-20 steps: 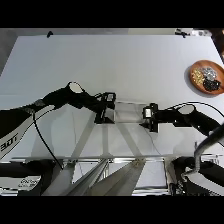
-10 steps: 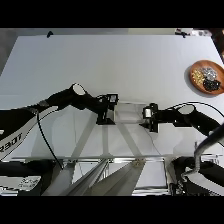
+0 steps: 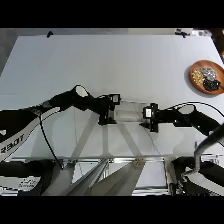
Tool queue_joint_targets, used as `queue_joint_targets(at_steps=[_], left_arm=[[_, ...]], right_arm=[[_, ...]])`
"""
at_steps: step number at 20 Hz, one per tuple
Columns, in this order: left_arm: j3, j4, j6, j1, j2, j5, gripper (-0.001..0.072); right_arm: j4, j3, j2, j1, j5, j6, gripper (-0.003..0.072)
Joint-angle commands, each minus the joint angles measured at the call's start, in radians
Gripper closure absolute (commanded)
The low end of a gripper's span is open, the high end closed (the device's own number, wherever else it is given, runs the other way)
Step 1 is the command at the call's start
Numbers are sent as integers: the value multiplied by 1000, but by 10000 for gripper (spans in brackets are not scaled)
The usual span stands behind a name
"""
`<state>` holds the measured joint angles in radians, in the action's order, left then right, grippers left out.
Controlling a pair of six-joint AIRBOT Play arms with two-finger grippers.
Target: Fold the box and place the chain.
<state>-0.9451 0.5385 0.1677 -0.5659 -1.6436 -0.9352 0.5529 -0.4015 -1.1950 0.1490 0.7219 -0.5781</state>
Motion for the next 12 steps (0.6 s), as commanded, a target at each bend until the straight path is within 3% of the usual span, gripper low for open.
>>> queue_joint_targets(at_steps=[1,7,9,10,12], left_arm=[[0,-2,-12,-23,-1,20,150],[0,-2,-45,-34,-1,19,135],[0,-2,-72,-31,-1,20,175],[0,-2,-88,-31,-1,24,272],[0,-2,-90,-31,-1,26,294]], right_arm=[[0,0,0,0,-1,-3,225],[0,0,0,0,-1,-3,225],[0,0,0,0,-1,-3,225],[0,0,0,0,-1,-3,225],[0,0,0,0,-1,-3,225]])
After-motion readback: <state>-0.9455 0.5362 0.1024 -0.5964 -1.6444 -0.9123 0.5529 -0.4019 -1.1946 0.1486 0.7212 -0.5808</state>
